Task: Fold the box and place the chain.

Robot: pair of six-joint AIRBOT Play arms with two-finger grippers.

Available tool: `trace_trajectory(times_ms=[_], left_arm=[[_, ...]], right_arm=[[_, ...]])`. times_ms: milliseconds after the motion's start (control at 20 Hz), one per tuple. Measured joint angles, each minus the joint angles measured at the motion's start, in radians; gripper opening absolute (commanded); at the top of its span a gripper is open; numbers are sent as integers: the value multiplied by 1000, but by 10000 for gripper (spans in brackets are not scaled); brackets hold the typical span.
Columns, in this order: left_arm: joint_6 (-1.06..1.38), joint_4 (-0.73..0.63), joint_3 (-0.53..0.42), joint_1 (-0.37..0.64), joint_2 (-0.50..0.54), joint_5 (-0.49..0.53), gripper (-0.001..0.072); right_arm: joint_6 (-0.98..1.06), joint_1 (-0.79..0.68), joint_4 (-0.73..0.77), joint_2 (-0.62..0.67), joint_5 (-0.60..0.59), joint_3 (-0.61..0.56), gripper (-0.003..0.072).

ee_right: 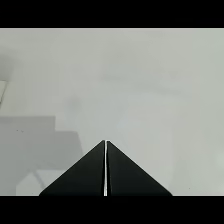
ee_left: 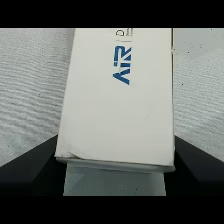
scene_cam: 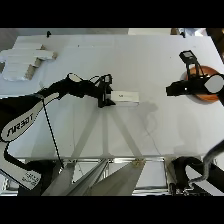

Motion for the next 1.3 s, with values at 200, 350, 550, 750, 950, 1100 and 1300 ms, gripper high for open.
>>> trace_trajectory(times_ms=[200,350,550,750,950,1100,1300], left_arm=[[0,0,0,0,0,0,277],[0,0,0,0,0,0,277],[0,0,0,0,0,0,277],[0,0,0,0,0,0,277],[-21,9,-1,1,18,-3,277],[-43,6,-1,2,74,-3,277],[-52,23,-1,7,195,-2,277]], right_arm=[[13,-8,-16,1,10,0,16],[15,-9,-20,1,11,0,16],[16,-9,-22,1,13,0,16],[17,-9,-24,1,13,0,16],[17,-9,-24,1,13,0,16],[17,-9,-24,1,13,0,16],[17,-9,-24,1,14,0,16]])
